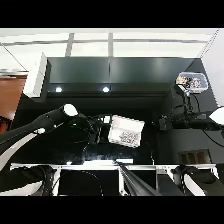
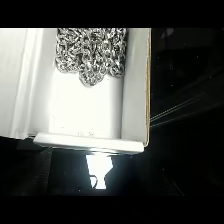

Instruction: Fold the box and place the chain.

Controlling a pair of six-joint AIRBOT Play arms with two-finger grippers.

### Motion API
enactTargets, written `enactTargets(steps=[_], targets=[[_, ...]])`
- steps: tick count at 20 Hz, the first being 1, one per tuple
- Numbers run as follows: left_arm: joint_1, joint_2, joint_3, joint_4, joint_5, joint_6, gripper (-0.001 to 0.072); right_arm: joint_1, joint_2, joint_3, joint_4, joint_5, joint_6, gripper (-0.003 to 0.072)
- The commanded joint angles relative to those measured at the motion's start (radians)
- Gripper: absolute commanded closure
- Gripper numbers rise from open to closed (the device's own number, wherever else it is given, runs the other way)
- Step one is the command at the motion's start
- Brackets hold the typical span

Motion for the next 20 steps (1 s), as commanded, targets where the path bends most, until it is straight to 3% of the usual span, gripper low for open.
enactTargets(steps=[1,7,20], targets=[[-0.001,-0.006,0.016,0.006,0.002,0.0,0.0003,0.0,0.0,-0.001,0.0,0.0,0.0,0.0422],[0.0,-0.007,0.051,0.102,0.001,-0.045,0.0002,0.0,0.0,0.0,0.0,0.001,0.0,0.0422],[-0.015,-0.024,0.072,0.05,-0.028,-0.038,0.0003,0.0,0.0,0.0,0.0,0.001,0.0,0.0422]])
